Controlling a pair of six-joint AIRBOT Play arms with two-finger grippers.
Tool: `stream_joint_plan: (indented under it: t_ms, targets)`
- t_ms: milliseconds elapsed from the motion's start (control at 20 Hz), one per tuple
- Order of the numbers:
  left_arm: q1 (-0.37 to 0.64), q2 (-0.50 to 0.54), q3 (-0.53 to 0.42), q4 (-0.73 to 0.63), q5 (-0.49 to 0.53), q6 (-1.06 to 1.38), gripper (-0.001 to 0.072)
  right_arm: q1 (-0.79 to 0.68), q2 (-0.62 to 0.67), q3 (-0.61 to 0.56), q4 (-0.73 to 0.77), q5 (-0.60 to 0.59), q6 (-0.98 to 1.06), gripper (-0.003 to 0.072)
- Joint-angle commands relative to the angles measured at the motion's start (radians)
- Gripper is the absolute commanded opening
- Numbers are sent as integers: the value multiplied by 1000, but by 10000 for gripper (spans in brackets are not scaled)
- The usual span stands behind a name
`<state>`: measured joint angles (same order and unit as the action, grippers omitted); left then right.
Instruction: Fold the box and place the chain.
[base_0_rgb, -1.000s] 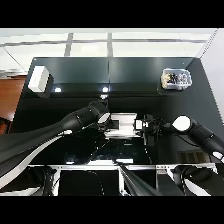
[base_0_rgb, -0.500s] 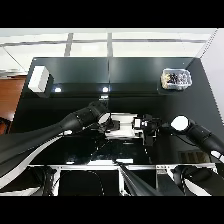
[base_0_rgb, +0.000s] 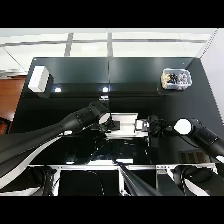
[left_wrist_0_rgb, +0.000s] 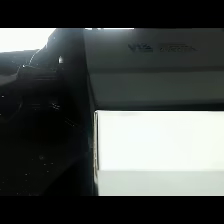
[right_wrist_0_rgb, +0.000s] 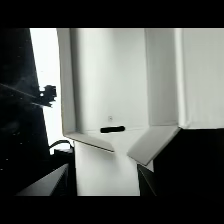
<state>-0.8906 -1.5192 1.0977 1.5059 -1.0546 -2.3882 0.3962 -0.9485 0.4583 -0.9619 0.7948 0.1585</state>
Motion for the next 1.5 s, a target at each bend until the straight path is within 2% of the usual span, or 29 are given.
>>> stream_joint_plan:
  t_ms: [0, 200, 300, 500, 700, 900, 1100, 1150, 1200, 1250, 1300, 1350, 1400, 1450]
  targets:
    - [0, 1, 1, 0, -1, 2, 27, 1, 6, 0, 6, -77, 16, 497]
    - [0, 1, 1, 0, -1, 2, 27, 1, -13, 0, 152, -84, -115, 467]
    - [0, 1, 1, 0, -1, 2, 27, 1, -24, 0, 222, -59, -167, 174]
    - [0, 1, 1, 0, -1, 2, 27, 3, -56, 0, 282, -59, -172, 173]
    - [0, 1, 1, 0, -1, 2, 27, 18, -108, 0, 401, -96, -220, 174]
    - [0, 1, 1, 0, -1, 2, 27, 17, -122, 0, 410, -126, -219, 203]
    - [0, 1, 1, 0, -1, 2, 28, 17, -122, 0, 408, -123, -219, 173]
    - [0, 1, 1, 0, -1, 2, 27, 18, -122, 0, 408, -123, -219, 206]
    - [0, 1, 1, 0, -2, 2, 28, 18, -122, 0, 408, -124, -219, 400]
    - [0, 1, 1, 0, -2, 2, 27, 17, -122, 0, 408, -124, -219, 411]
    - [0, 1, 1, 0, -1, 2, 27, 18, -122, 0, 407, -123, -219, 404]
    - [0, 1, 1, 0, -2, 2, 27, 17, -122, 0, 405, -122, -219, 202]
    - [0, 1, 1, 0, -2, 2, 27, 17, -122, 0, 404, -122, -219, 198]
    - [0, 1, 1, 0, -2, 2, 27, 18, -122, 0, 405, -123, -219, 364]
